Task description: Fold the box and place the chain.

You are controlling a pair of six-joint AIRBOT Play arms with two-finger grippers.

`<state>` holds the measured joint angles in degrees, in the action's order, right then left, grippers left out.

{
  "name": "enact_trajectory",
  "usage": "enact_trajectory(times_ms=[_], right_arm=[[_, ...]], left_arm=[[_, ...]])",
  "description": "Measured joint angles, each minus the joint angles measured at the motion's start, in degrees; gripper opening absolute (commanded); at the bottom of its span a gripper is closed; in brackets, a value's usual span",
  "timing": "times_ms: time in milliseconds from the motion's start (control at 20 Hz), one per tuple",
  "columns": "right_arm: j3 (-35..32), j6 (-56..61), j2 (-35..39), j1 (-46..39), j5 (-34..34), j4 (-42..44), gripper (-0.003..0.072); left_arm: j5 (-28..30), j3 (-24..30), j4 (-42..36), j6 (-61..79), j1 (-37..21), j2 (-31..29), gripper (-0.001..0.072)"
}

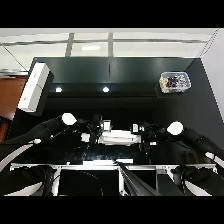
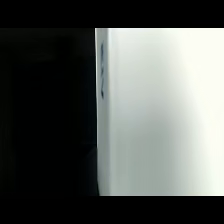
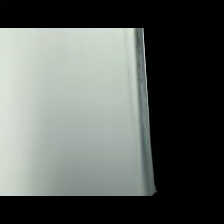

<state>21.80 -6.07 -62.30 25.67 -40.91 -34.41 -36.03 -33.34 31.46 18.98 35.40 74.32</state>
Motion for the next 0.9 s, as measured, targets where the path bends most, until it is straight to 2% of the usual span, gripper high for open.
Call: enact_trajectory(times_ms=[550, 600, 650, 900], right_arm=[[0.00, -0.04, -0.24, 0.00, 0.02, -0.09, 0.0605], [0.00, -0.04, -0.24, 0.00, 0.00, -0.13, 0.0486], [0.00, -0.09, -0.24, 0.00, 0.02, -0.24, 0.0421], [0.00, 0.04, -0.24, 0.00, -0.50, -0.31, 0.0421]], left_arm=[[0.00, -0.02, 0.02, -0.46, -0.02, 0.00, 0.0028], [0.00, -0.04, 0.02, -0.98, -0.07, 0.00, 0.0028], [0.00, -0.13, 0.02, -1.40, -0.07, 0.02, 0.0028], [0.00, -0.31, 0.04, -2.47, -0.07, 0.02, 0.0030]])
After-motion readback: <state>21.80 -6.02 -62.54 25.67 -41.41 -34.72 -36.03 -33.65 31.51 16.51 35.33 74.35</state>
